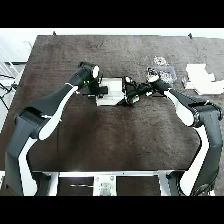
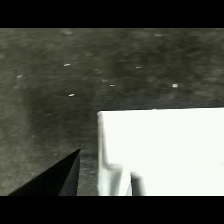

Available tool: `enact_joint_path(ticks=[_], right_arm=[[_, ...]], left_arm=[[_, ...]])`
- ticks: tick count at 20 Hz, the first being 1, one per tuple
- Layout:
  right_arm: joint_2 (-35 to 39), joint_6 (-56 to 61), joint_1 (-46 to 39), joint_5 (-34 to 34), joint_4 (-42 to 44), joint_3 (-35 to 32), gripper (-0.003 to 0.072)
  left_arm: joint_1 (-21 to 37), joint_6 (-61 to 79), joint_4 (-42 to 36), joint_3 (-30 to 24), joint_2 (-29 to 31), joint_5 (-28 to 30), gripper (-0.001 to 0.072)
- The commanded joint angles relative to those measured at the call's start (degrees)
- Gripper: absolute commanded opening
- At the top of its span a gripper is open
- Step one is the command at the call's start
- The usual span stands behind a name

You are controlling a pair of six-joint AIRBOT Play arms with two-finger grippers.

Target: Fold the box and place the chain.

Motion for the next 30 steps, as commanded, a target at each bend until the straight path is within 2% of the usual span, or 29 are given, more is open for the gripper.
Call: enact_joint_path(ticks=[1,10,12,13,15,16,17,23,24,27,30], right_arm=[[0.0,0.0,0.0,0.0,0.0,0.0,0.0579],[0.0,0.0,0.0,0.0,0.0,0.0,0.0578],[0.0,0.0,0.0,0.0,0.0,0.0,0.0578],[0.0,0.0,0.0,0.0,0.0,0.0,0.0579],[0.0,0.0,0.0,0.0,0.0,0.0,0.0578],[0.0,0.0,0.0,0.0,0.0,0.0,0.0579],[0.0,0.0,0.0,0.0,0.0,0.0,0.0578],[0.0,0.0,0.0,0.0,0.0,0.0,0.0579],[0.0,0.0,0.0,0.0,0.0,0.0,0.0579],[0.0,0.0,0.0,0.0,0.0,0.0,0.0579],[0.0,0.0,0.0,0.0,0.0,0.0,0.0579]], left_arm=[[-0.5,1.9,0.3,0.1,-0.5,1.0,0.035],[-0.4,3.2,3.6,0.1,-0.5,-0.3,0.0349],[-0.5,3.3,3.8,0.1,-0.5,0.5,0.0289],[-0.5,3.3,3.8,0.1,-0.5,0.7,0.0288],[-0.5,3.3,4.1,0.1,-0.5,1.0,0.0218],[-0.5,3.3,4.1,0.1,-0.5,0.9,0.0218],[-0.5,3.3,4.1,0.1,-0.6,0.9,0.0177],[-0.5,2.8,3.9,0.1,-2.6,-2.9,0.016],[-0.5,3.0,3.9,0.2,-2.9,-3.5,0.0053],[-0.4,3.3,3.9,0.2,-3.1,-3.7,0.002],[-0.4,3.3,4.0,0.2,-3.1,-4.0,0.0021]])
